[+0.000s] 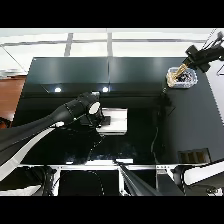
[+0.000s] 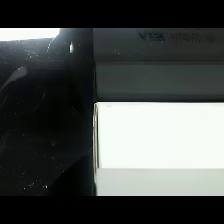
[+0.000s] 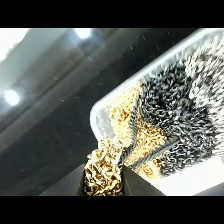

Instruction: Fold the box and place the chain.

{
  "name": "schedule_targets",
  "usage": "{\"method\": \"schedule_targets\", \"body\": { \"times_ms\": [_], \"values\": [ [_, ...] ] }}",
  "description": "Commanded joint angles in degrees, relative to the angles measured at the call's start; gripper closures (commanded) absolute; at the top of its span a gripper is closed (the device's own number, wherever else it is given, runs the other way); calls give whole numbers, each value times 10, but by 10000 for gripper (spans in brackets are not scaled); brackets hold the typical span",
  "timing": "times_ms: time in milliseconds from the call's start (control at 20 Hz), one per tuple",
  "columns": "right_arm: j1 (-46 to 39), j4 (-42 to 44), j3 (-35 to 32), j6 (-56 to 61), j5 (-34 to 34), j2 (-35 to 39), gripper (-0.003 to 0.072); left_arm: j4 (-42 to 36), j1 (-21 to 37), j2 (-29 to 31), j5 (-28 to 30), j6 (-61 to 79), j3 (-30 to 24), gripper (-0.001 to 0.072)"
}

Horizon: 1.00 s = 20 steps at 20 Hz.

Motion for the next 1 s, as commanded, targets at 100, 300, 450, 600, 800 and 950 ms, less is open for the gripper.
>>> {"method": "schedule_targets", "body": {
  "times_ms": [100, 300, 450, 600, 800, 950],
  "values": [
    [-4, 2, 0, -24, 7, 35, 671, 0, 0, 0, -1, 0, 0, 681],
    [-4, -13, -5, -23, 12, 15, 671, 0, 0, 0, -1, 0, 0, 681],
    [0, -12, -5, -23, 17, -19, 670, 0, 0, 0, 0, 0, 0, 681],
    [2, -9, -5, -23, 16, -61, 670, 0, 0, 0, 0, 0, 0, 681],
    [6, -10, -5, -24, -3, -94, 346, 0, 0, 0, 0, 0, 0, 681],
    [-3, -9, 6, -38, 4, -92, 347, 0, 0, 0, 0, 0, 0, 681]
  ]
}}
